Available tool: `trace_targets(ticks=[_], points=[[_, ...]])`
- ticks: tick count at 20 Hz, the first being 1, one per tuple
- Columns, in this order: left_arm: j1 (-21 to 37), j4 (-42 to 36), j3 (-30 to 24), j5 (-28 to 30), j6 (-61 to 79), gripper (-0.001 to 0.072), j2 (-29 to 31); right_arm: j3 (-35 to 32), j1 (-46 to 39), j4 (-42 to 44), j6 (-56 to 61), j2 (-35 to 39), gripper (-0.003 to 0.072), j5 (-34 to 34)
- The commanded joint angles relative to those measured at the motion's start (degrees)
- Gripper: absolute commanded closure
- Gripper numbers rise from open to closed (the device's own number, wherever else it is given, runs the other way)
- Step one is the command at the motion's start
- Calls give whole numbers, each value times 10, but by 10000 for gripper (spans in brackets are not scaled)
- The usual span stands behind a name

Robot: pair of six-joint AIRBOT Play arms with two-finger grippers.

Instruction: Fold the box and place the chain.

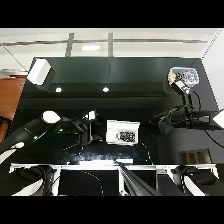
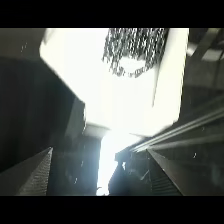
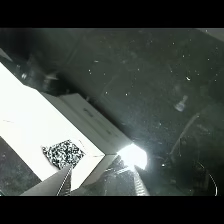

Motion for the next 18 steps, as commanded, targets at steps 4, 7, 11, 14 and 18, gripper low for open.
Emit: trace_targets(ticks=[4, 7, 11, 14, 18], points=[[-22, 19, 22, -37, 41, 7, -46, 0, 1, 2, 0, 0, 242, -2], [-35, -16, 22, -20, 43, 7, -48, 0, 1, 1, 0, 0, 242, -2], [-47, -18, 22, -9, 45, 6, -49, 0, 1, 1, -3, 0, 242, -5], [-58, -24, 22, 8, 45, 6, -52, 0, 1, 1, -3, 0, 242, -8], [-78, -24, 25, 19, 41, 17, -62, 0, 1, 1, -3, 0, 242, -12]])
